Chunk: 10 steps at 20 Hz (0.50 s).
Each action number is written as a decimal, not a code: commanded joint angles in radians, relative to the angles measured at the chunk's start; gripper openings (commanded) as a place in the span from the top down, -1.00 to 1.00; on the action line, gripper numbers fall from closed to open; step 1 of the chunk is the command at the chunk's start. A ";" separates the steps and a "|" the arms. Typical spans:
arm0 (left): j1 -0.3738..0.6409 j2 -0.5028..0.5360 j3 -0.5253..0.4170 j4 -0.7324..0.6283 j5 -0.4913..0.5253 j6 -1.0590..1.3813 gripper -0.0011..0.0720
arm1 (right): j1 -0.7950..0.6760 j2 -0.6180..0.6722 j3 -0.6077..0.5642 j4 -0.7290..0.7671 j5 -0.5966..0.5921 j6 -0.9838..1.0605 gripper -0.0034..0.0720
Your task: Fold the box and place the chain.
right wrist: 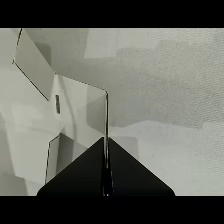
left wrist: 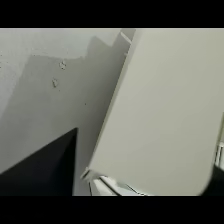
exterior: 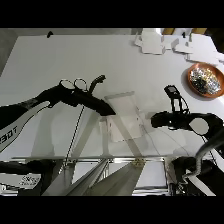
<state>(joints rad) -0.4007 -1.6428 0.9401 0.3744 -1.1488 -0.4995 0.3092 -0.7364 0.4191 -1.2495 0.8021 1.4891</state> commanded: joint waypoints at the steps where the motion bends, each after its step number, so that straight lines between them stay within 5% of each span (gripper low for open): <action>1: -0.024 -0.008 0.003 0.000 -0.006 0.060 0.22 | 0.001 0.001 -0.001 0.000 0.002 -0.001 0.88; 5: -0.029 -0.005 0.005 0.001 -0.008 0.177 0.92 | 0.001 0.001 -0.001 0.000 0.015 -0.001 0.88; 7: -0.030 0.004 0.008 0.005 -0.008 0.272 0.95 | 0.001 0.002 0.000 0.001 0.021 -0.001 0.87; 10: -0.047 0.050 0.008 0.011 0.012 0.484 0.95 | 0.001 0.019 0.020 0.000 0.037 -0.002 0.28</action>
<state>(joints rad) -0.4355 -1.6230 0.9466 0.3813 -1.1511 -0.2024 0.3092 -0.7280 0.4252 -1.2491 0.8234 1.4879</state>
